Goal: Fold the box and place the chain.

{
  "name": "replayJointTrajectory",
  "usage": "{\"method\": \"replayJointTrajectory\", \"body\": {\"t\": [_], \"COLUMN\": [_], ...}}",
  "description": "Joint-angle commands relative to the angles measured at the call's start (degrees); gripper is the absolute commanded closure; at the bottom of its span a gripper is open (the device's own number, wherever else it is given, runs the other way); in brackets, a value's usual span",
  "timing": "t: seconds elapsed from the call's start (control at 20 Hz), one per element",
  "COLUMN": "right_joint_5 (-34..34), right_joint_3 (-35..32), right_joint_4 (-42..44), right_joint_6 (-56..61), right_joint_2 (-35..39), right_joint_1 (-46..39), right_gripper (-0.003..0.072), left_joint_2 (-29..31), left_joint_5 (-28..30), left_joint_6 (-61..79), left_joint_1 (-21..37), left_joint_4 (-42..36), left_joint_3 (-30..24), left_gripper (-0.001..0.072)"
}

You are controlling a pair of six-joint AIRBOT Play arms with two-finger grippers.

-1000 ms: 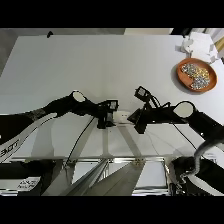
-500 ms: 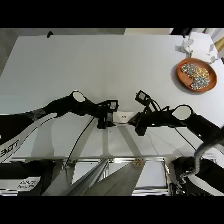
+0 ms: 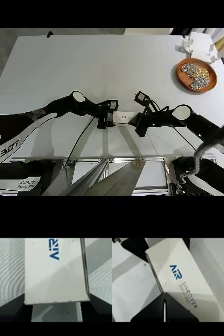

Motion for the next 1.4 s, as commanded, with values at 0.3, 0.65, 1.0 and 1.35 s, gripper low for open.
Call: {"method": "replayJointTrajectory", "body": {"t": [0.3,0.65,1.0,1.35], "right_joint_5": [15.0,36.7,31.3,23.0], "right_joint_3": [12.6,8.6,5.4,5.4], "right_joint_4": [-43.1,-56.5,-52.2,-50.0], "right_joint_6": [49.1,59.4,54.9,54.9], "right_joint_2": [7.3,6.7,6.8,6.7], "right_joint_1": [0.0,-10.4,-31.0,-31.6], "right_gripper": [0.0666,0.0669,0.0668,0.0668], "left_joint_2": [0.0,0.0,0.0,0.2], "left_joint_5": [0.0,0.0,0.0,0.0], "left_joint_6": [0.2,0.2,0.2,0.2], "left_joint_1": [0.0,0.0,0.0,0.0], "left_joint_4": [0.2,0.2,0.2,0.2], "left_joint_3": [0.0,0.0,0.0,0.0], "left_gripper": [0.05,0.05,0.05,0.0646]}}
